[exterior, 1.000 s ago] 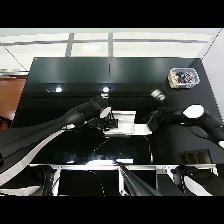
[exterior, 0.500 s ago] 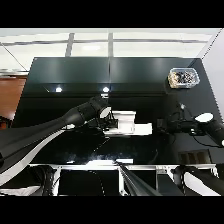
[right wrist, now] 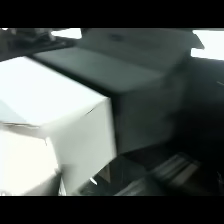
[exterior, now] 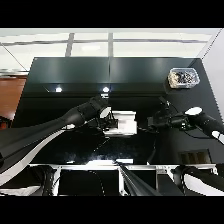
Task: Fold the box and place the chain.
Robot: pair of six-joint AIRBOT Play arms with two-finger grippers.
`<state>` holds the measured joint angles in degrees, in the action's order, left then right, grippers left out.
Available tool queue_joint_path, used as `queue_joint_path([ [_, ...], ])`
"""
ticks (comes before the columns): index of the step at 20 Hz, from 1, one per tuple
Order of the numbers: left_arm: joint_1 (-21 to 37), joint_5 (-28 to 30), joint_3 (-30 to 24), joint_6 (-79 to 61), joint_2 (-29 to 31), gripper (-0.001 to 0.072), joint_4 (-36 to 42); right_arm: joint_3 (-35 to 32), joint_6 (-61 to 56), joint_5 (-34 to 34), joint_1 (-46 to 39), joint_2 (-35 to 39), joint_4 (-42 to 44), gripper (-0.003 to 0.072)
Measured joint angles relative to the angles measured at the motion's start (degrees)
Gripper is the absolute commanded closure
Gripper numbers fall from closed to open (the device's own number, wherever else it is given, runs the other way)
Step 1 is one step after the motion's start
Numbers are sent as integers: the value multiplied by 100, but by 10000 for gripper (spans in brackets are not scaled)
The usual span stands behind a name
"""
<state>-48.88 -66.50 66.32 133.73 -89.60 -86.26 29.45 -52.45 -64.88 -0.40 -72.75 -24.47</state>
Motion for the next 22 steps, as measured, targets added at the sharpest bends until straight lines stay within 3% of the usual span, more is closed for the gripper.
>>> queue_joint_path([
  [7, 0, 4, 0, 0, 0, 683, -2, 249, -13, -398, 271, -22, 68, 61],
  [8, 0, 4, 0, 0, 0, 683, -2, 267, -79, -337, 378, -22, 70, 99],
  [9, 0, 2, 0, 0, 0, 682, -2, 297, -168, -258, 505, -22, 59, 216],
  [10, 0, 2, 0, 2, 0, 683, -2, 343, -256, -144, 656, -22, 57, 259],
  [12, 0, -2, 0, 2, 0, 683, -7, 485, -503, 90, 964, -22, -35, 258],
  [22, 2, 20, -2, 2, 0, 683, 2, 1438, -3379, 1008, 2671, -26, -2691, 257],
])
